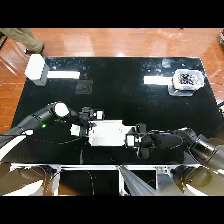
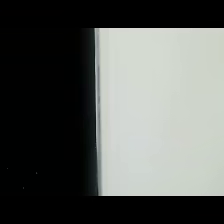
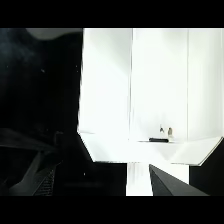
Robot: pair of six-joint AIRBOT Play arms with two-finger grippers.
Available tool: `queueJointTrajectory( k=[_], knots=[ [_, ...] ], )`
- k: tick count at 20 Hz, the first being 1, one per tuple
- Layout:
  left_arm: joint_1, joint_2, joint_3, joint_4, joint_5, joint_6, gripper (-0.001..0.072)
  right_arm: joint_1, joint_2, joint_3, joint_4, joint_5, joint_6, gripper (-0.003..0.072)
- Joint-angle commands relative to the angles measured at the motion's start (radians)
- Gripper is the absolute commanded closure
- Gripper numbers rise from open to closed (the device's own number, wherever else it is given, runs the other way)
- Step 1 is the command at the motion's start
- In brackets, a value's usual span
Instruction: Fold the box and place the chain.
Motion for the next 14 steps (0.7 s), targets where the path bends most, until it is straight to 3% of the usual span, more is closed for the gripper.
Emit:
queueJointTrajectory(
  k=[1,11,14],
  knots=[
    [0.0,0.0,0.0,-0.004,-0.001,-0.002,0.069,0.006,-0.001,-0.006,0.002,0.037,-0.017,-0.0014],
    [0.0,0.0,0.0,-0.003,-0.004,-0.004,0.069,0.026,-0.055,-0.006,0.007,0.082,-0.017,-0.0014],
    [0.0,0.0,0.0,-0.004,-0.005,-0.004,0.0689,0.069,-0.098,-0.006,0.007,0.158,-0.017,-0.0014]
  ],
)
